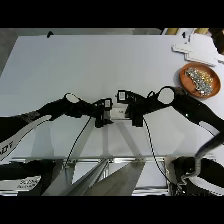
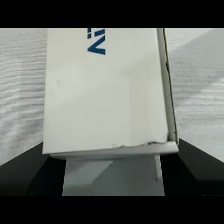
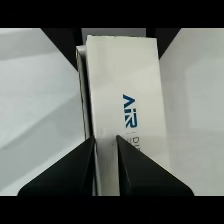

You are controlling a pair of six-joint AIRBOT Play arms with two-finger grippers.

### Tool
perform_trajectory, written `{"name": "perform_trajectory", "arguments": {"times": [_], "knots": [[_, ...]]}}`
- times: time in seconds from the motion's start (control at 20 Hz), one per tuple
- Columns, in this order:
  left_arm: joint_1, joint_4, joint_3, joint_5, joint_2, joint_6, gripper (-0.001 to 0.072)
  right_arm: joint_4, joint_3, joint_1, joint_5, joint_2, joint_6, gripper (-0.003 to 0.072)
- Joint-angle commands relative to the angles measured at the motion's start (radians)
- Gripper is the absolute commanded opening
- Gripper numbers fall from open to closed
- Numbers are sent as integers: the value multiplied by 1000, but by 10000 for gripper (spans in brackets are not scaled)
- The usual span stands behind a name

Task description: Fold the box and place the chain.

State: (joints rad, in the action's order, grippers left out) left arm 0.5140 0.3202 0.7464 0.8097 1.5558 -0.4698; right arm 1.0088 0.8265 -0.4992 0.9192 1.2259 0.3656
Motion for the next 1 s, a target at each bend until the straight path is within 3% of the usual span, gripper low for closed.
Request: {"name": "perform_trajectory", "arguments": {"times": [0.0,0.05,0.2,0.4,0.45,0.55,0.95], "knots": [[1,2,0,3,-1,-1,9,-47,-2,0,28,0,-1,250],[1,2,0,3,-1,-1,9,-63,-2,0,40,0,-5,298],[1,2,0,3,-1,-1,9,-97,-2,0,66,-8,-8,342],[1,2,0,3,-1,-1,9,-101,-2,0,63,-27,-8,339],[1,2,0,3,-1,-1,9,-101,-2,1,60,-29,-8,321],[1,2,0,3,-1,-1,9,-86,-2,1,52,-29,-10,40],[1,2,0,3,-1,-1,9,-65,-8,1,12,-29,-11,22]]}}
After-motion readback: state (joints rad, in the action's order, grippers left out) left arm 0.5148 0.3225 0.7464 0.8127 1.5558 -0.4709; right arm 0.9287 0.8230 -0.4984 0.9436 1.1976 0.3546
